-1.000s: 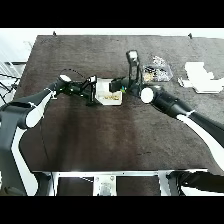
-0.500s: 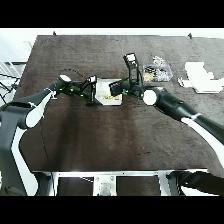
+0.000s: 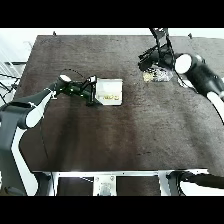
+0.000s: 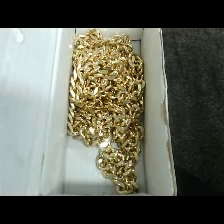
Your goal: Fold the box and place the chain.
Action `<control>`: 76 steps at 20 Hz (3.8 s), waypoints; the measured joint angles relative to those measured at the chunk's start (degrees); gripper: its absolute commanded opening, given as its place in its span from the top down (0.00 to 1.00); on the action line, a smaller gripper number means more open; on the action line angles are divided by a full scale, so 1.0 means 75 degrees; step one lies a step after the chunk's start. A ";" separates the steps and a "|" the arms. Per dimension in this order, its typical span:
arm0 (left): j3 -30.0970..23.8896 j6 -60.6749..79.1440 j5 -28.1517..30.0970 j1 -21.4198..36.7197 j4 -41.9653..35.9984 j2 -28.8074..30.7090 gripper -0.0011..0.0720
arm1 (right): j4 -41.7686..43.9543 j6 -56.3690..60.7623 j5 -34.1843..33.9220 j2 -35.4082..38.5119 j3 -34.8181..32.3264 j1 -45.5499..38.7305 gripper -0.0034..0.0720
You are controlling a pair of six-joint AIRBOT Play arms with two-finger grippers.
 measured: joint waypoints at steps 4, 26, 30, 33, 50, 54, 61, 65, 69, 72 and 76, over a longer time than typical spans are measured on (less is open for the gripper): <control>0.0000 0.0000 0.0000 0.0000 0.0000 0.0000 0.59 | 0.2282 -0.1874 0.1932 -0.1361 0.1142 -0.0571 0.62; 0.0000 0.0000 0.0006 0.0000 0.0000 0.0000 0.60 | 0.3885 -0.3687 0.4692 -0.3051 0.1606 0.0052 0.54; 0.0000 0.0000 0.0006 0.0000 0.0000 0.0000 0.59 | 0.3920 -0.3870 0.4753 -0.3051 0.1606 0.0259 0.45; 0.0000 0.0000 0.0006 0.0000 -0.0003 0.0000 0.59 | 0.3931 -0.3972 0.4631 -0.3051 0.1606 0.0388 0.44; 0.0000 0.0000 0.0006 0.0000 -0.0003 0.0000 0.59 | 0.3518 -0.4287 0.4211 -0.3212 0.1772 0.0691 0.38; 0.0000 0.0000 0.0006 0.0000 -0.0003 0.0000 0.60 | 0.3515 -0.4310 0.4345 -0.2973 0.1848 0.0641 0.38; 0.0000 0.0000 0.0006 0.0000 -0.0003 0.0000 0.60 | 0.3319 -0.4336 0.4430 -0.2888 0.1527 0.0597 0.38; 0.0000 0.0000 0.0006 0.0000 0.0000 0.0000 0.59 | 0.3276 -0.4342 0.4240 -0.2885 0.1390 0.0603 0.38; 0.0000 0.0000 0.0006 0.0000 -0.0003 0.0000 0.59 | 0.3258 -0.4348 0.4030 -0.2908 0.1352 0.0603 0.38; 0.0000 0.0000 0.0006 0.0000 -0.0003 0.0000 0.60 | 0.3255 -0.4351 0.3896 -0.2914 0.1346 0.0603 0.38; 0.0000 0.0000 0.0006 0.0000 -0.0003 0.0000 0.59 | 0.3351 -0.4374 0.3864 -0.2760 0.1349 0.0583 0.38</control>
